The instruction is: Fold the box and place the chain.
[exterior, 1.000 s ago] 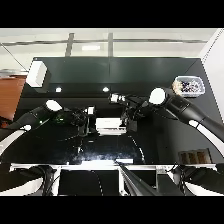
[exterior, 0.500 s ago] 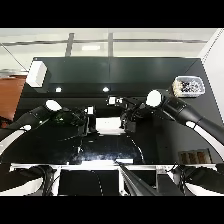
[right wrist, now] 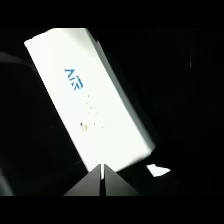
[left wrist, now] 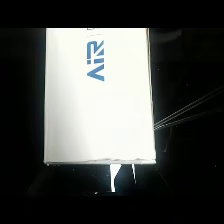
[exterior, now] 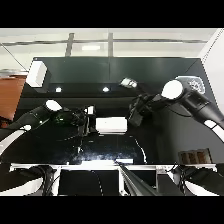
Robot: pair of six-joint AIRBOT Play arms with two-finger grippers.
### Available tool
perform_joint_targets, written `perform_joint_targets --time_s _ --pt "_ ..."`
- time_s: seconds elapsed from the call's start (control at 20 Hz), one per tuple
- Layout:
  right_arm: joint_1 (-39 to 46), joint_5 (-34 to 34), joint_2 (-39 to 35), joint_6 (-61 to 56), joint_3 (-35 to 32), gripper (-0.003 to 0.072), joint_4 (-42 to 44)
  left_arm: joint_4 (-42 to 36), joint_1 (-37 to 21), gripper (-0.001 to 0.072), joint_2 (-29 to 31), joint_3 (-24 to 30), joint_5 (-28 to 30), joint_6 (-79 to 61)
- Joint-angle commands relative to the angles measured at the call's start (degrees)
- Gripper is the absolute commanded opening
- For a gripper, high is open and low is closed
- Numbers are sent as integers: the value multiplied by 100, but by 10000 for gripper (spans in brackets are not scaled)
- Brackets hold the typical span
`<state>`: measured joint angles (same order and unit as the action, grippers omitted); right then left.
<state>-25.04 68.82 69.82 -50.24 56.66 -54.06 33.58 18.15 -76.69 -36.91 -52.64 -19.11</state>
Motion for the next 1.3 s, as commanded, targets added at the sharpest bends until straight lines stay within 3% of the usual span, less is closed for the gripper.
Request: perform_joint_targets --time_s 0.0,0.1,0.25,0.5,0.7,1.0,1.25 --pt "629 197 -70 -1078 -682 21 1521 4 -2 494 -4 -2 4 13" --pt "581 -210 149 -1075 -1064 21 2675 4 -2 494 -4 -2 4 15" --pt "262 -514 719 -1034 -1091 21 3401 4 -2 494 -4 -2 7 15" --pt "98 -758 1283 -1043 -1091 21 3394 4 -2 494 -4 -2 7 17" --pt "98 -1113 1331 -1113 -1095 21 3237 4 -2 493 -4 -2 7 17" --pt "87 -1099 1366 -1128 -1095 21 3115 4 -2 494 -4 -2 9 20" --pt "219 -439 1172 -868 -837 21 3163 4 -2 495 -4 -2 9 20"
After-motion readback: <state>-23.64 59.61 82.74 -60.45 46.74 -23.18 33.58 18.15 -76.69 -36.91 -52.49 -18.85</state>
